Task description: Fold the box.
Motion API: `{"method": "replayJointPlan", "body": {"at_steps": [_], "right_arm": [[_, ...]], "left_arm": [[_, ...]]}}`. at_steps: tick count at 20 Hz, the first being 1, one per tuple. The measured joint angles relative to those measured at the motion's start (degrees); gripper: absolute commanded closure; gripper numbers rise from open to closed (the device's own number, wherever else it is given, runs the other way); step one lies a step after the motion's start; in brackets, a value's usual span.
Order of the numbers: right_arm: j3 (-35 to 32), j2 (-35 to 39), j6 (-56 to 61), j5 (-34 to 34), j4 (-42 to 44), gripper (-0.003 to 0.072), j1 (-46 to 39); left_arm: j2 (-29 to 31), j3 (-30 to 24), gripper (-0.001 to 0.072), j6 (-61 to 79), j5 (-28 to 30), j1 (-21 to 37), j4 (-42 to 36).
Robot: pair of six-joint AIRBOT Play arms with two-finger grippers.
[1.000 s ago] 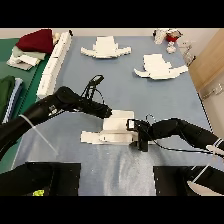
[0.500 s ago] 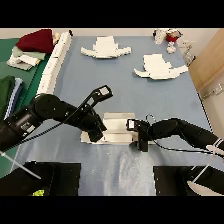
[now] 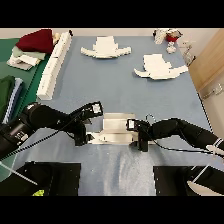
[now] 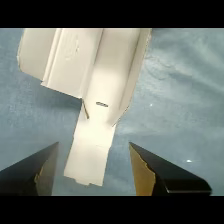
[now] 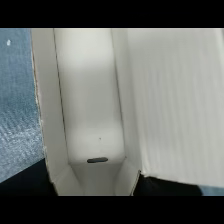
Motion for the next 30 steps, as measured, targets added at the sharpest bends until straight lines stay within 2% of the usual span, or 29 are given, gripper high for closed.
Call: {"method": "replayJointPlan", "body": {"at_steps": [6, 14, 16, 18, 22, 23, 24, 25, 30], "right_arm": [[0.0, 0.0, 0.0, 0.0, 0.0, 0.0156, 0.0], [0.0, 0.0, 0.0, 0.0, 0.0, 0.0156, 0.0], [0.0, 0.0, 0.0, 0.0, 0.0, 0.0156, 0.0], [0.0, 0.0, 0.0, 0.0, 0.0, 0.0156, 0.0], [0.0, 0.0, 0.0, 0.0, 0.0, 0.0156, 0.0], [0.0, 0.0, 0.0, 0.0, 0.0, 0.0156, 0.0], [0.0, 0.0, 0.0, 0.0, 0.0, 0.0156, 0.0], [0.0, 0.0, 0.0, 0.0, 0.0, 0.0157, 0.0], [0.0, 0.0, 0.0, 0.0, 0.0, 0.0156, 0.0]], "left_arm": [[-3.7, -5.3, 0.0047, 20.3, 4.4, 3.3, -9.5], [-11.3, -7.3, 0.0051, 27.1, 10.1, 4.0, -15.4], [-12.8, -7.4, 0.0202, 27.8, 11.4, 4.0, -17.3], [-14.2, -7.4, 0.0246, 28.8, 12.4, 4.0, -19.7], [-17.4, -7.5, 0.0249, 31.3, 13.0, 3.9, -23.6], [-18.0, -7.5, 0.0284, 32.1, 13.2, 3.8, -24.5], [-18.4, -7.5, 0.0436, 33.1, 13.2, 3.8, -25.5], [-18.8, -7.5, 0.0483, 34.3, 13.5, 3.8, -26.6], [-19.8, -7.5, 0.0483, 38.5, 13.4, 3.7, -30.4]]}}
